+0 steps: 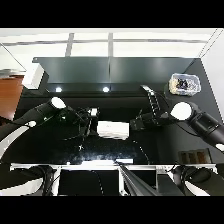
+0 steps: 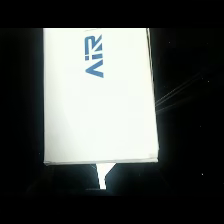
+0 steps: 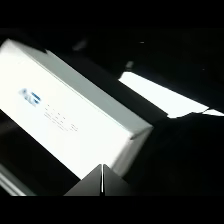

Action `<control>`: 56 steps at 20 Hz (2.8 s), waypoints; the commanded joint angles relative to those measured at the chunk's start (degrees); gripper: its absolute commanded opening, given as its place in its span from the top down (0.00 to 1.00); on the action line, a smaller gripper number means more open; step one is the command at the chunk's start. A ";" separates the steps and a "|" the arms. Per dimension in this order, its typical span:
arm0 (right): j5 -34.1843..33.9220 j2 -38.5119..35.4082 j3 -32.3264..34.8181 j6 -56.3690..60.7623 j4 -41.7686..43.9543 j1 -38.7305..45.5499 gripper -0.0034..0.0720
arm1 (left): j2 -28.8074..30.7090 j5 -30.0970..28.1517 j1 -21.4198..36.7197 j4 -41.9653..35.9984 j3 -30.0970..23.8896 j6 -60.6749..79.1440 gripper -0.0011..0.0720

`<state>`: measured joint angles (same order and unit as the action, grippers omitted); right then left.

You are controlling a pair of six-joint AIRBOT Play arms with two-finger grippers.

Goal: Fold the box and place the chain.

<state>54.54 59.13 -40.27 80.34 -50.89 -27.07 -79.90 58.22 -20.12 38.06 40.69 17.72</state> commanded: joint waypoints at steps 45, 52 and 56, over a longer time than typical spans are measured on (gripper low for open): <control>2.49 8.96 3.56 -18.73 33.24 2.64 0.92 | -0.02 -0.17 0.00 -0.02 -0.02 -0.15 0.43; 11.37 -2.75 3.56 -18.14 26.88 16.65 0.92 | 0.11 -0.15 0.85 3.67 0.00 -3.82 0.00; 15.65 -8.90 3.56 -16.02 21.44 22.99 0.92 | 3.04 0.50 2.05 8.15 1.09 -8.83 0.01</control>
<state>66.04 54.43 -36.69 62.89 -25.39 -8.67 -78.63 58.50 -18.81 42.48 41.06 12.75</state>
